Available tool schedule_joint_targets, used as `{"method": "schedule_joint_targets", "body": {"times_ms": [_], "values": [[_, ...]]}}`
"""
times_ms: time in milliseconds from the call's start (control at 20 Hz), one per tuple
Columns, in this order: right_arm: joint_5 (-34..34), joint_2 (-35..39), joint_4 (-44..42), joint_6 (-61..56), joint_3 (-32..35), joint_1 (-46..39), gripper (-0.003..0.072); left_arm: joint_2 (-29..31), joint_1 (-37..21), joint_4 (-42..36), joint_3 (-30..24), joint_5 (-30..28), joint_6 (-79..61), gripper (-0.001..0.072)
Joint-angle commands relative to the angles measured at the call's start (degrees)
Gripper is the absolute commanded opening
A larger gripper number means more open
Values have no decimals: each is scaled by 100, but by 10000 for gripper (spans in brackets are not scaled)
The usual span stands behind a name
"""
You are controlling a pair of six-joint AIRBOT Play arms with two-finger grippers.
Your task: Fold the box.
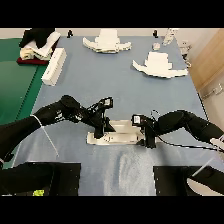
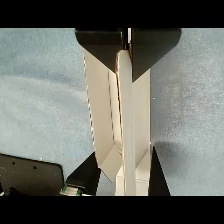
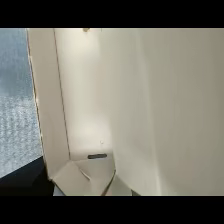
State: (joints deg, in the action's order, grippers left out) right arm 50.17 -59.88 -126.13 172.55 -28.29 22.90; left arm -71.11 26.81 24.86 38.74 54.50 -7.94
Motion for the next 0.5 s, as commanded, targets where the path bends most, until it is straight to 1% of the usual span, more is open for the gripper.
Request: {"method": "schedule_joint_targets", "body": {"times_ms": [0,250,300,350,450], "values": [[-83,-55,72,2,7,48,710,0,0,0,7,-2,0,13],[-107,-55,179,2,11,81,704,0,0,0,7,-2,0,13],[-103,-63,208,2,13,81,685,0,0,0,7,-2,0,13],[-98,-85,221,2,31,81,644,0,0,0,7,-2,0,13],[-103,-87,225,2,63,81,644,2,0,0,7,-2,0,13]]}}
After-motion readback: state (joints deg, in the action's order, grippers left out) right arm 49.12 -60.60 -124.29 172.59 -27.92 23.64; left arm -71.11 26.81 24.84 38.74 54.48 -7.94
